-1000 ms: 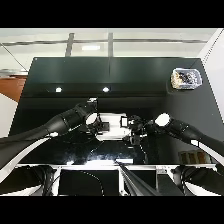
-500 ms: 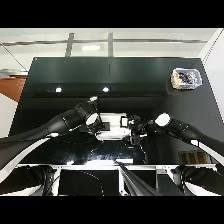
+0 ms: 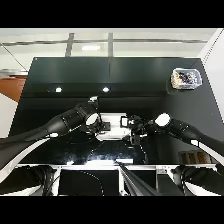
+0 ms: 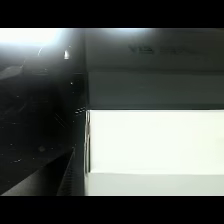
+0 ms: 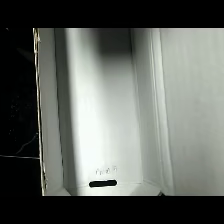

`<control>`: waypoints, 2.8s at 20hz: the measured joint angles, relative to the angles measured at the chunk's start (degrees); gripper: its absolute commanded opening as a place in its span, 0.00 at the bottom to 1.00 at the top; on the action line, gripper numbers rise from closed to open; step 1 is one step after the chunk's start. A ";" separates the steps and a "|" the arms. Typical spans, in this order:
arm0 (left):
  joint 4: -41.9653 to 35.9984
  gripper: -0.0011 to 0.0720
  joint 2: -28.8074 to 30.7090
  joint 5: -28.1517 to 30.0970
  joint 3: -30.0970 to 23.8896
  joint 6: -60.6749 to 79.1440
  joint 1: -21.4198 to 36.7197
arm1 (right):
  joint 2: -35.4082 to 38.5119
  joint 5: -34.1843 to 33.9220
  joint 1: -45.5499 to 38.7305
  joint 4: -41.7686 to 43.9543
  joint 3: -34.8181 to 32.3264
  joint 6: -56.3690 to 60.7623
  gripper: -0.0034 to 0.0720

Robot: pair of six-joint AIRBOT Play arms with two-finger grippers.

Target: Fold the box and place the chain.

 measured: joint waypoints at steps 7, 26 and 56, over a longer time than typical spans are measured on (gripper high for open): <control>0.26 0.05 0.04 -0.96 0.00 0.02 0.07 | 0.00 0.09 0.00 0.02 0.00 0.00 0.46; 1.68 0.05 0.07 -0.52 0.02 5.01 0.11 | 8.98 3.80 -0.11 -15.34 0.00 6.71 0.77; 0.79 0.05 0.07 0.66 0.00 4.98 0.11 | 7.50 0.15 2.95 -6.95 -0.02 21.70 0.09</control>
